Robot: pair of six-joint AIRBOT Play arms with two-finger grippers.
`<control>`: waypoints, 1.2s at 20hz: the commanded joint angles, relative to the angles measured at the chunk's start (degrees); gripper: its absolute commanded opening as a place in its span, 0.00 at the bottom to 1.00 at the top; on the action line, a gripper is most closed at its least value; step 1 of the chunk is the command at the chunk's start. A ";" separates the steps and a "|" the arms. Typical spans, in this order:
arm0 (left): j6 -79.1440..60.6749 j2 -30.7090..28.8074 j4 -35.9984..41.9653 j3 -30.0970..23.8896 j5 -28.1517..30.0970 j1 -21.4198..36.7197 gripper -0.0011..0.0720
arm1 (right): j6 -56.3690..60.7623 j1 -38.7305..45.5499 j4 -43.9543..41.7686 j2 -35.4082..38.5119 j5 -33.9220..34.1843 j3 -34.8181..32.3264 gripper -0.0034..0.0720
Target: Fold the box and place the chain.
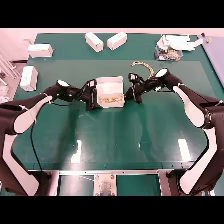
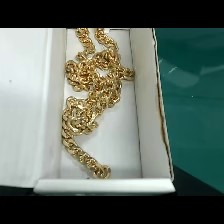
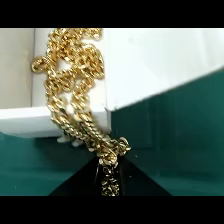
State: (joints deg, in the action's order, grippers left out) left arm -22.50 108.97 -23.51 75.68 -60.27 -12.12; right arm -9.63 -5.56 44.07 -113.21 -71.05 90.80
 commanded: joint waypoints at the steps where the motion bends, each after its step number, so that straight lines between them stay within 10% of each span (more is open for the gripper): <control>1: -0.02 -0.02 -0.02 -0.02 0.00 0.02 0.53 | 3.65 0.00 -0.59 2.54 -0.76 1.16 0.06; 17: -0.02 -0.02 -0.02 -0.02 0.00 0.02 0.53 | 15.52 -2.38 -2.10 32.59 2.82 1.16 0.06; 24: -0.02 -0.02 -0.02 -0.02 0.00 0.02 0.53 | 18.45 -9.88 -1.92 32.24 5.46 1.05 0.06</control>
